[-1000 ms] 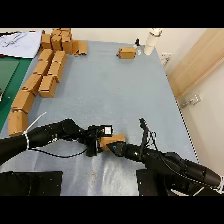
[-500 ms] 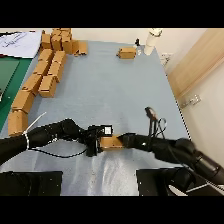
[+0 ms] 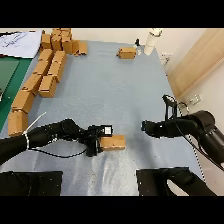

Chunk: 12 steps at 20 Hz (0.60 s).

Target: Fold the box.

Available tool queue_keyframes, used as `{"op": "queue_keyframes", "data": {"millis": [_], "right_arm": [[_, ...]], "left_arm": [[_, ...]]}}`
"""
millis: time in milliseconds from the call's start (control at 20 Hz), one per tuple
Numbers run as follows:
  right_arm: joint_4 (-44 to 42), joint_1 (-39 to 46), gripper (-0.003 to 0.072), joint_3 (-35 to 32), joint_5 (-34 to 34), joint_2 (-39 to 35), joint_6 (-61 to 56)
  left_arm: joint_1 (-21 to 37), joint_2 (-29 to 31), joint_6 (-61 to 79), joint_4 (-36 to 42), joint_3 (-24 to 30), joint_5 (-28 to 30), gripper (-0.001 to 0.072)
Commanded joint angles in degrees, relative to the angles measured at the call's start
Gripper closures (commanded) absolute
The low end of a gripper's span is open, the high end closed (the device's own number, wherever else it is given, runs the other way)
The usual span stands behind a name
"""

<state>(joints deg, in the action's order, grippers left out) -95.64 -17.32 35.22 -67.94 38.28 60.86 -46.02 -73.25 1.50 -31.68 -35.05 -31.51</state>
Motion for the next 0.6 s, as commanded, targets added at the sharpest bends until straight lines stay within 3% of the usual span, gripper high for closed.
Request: {"op": "queue_keyframes", "data": {"millis": [0, 550], "right_arm": [[-1.4, 1.7, 0.0685, 1.1, -2.5, 6.0, -0.5], [-4.7, 1.6, 0.0685, 1.1, 3.0, 10.0, -2.4]], "left_arm": [[0.0, 0.0, 0.0, 0.0, 0.0, 0.0, 0.0197], [0.0, 0.2, -3.7, 0.0, -0.1, 0.1, 0.0198]]}}
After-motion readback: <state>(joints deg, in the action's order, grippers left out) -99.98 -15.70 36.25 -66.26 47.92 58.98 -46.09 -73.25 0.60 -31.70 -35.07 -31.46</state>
